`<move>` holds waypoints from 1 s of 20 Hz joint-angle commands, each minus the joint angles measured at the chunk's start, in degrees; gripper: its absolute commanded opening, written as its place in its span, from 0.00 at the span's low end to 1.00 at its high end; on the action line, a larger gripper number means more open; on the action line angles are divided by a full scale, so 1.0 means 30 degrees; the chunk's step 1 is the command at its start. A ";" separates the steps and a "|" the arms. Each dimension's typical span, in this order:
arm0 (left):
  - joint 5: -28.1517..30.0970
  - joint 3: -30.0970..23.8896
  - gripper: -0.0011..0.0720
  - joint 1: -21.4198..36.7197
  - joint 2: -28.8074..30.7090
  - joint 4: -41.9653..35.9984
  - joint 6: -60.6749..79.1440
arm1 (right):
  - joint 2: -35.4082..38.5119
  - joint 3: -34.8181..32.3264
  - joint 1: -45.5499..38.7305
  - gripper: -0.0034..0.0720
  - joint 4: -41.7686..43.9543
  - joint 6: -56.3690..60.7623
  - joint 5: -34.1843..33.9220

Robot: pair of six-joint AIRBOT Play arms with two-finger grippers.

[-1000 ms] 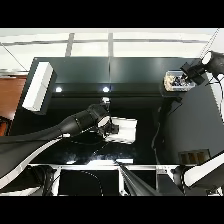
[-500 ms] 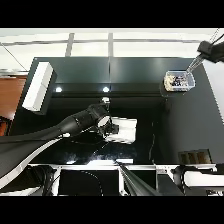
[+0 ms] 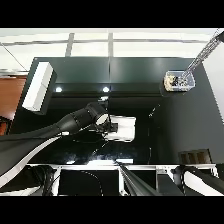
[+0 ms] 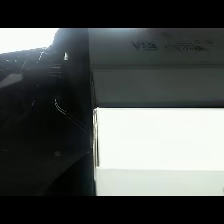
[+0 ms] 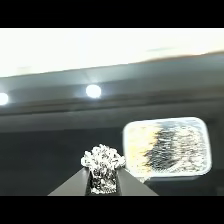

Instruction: Fold the box and place the chain.

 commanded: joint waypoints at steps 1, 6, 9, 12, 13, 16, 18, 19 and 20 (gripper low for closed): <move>0.0000 -0.0007 0.05 0.0036 0.0000 0.0007 0.0007 | 0.2098 -0.0058 0.0415 0.05 0.1647 -0.0772 0.1545; 0.0000 -0.0007 0.05 0.0036 0.0000 0.0007 0.0007 | 0.4029 -0.1413 0.1552 0.05 0.4065 -0.0918 0.3687; 0.0000 -0.0007 0.05 0.0036 0.0000 0.0007 0.0007 | 0.4830 -0.2900 0.2980 0.05 0.5224 -0.1158 0.4554; 0.0000 -0.0007 0.05 0.0036 0.0000 0.0007 0.0007 | 0.5027 -0.3818 0.4911 0.05 0.5435 -0.1239 0.5304; 0.0000 -0.0007 0.05 0.0036 0.0000 0.0007 0.0007 | 0.5034 -0.4153 0.5559 0.05 0.5727 -0.1224 0.5370; 0.0000 -0.0007 0.05 0.0036 0.0000 0.0000 0.0007 | 0.5034 -0.5217 0.7308 0.05 0.6273 -0.0954 0.4947; 0.0000 -0.0007 0.05 0.0036 0.0000 0.0000 0.0007 | 0.5034 -0.6062 0.8371 0.05 0.6353 -0.0838 0.4357; 0.0000 -0.0007 0.05 0.0036 0.0000 0.0000 0.0007 | 0.5034 -0.6557 0.8830 0.05 0.6579 -0.0823 0.3949; 0.0007 -0.0007 0.05 0.0036 0.0000 0.0000 0.0007 | 0.5034 -0.7045 0.9253 0.05 0.6914 -0.0823 0.3432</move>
